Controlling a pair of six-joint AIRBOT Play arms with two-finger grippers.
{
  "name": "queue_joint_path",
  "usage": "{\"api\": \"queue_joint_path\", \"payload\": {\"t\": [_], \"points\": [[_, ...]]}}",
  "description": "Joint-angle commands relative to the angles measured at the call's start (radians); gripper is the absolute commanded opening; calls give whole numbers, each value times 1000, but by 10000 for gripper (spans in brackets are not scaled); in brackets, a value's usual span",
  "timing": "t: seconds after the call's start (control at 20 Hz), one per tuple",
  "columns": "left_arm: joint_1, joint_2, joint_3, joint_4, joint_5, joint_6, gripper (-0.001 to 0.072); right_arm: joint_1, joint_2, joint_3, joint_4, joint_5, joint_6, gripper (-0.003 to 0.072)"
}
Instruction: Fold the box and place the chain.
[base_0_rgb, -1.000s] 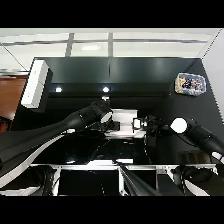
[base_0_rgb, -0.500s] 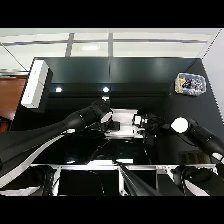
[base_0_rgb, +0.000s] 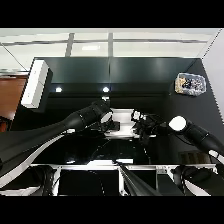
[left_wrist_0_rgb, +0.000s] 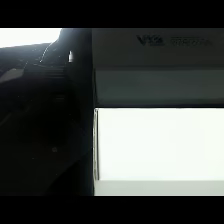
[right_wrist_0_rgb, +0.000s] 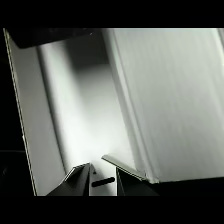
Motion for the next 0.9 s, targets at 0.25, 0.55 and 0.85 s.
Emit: {"api": "queue_joint_path", "payload": {"t": [0.25, 0.55, 0.85], "points": [[1, 0, 0, 0, 2, 2, 27, 7, -31, 0, 64, -40, 0, 205], [1, 0, 0, 0, 2, 2, 28, 7, -31, 0, 64, -68, 0, 363], [1, 0, 0, 0, 2, 2, 28, 7, -31, 0, 60, -47, 1, 313]]}}
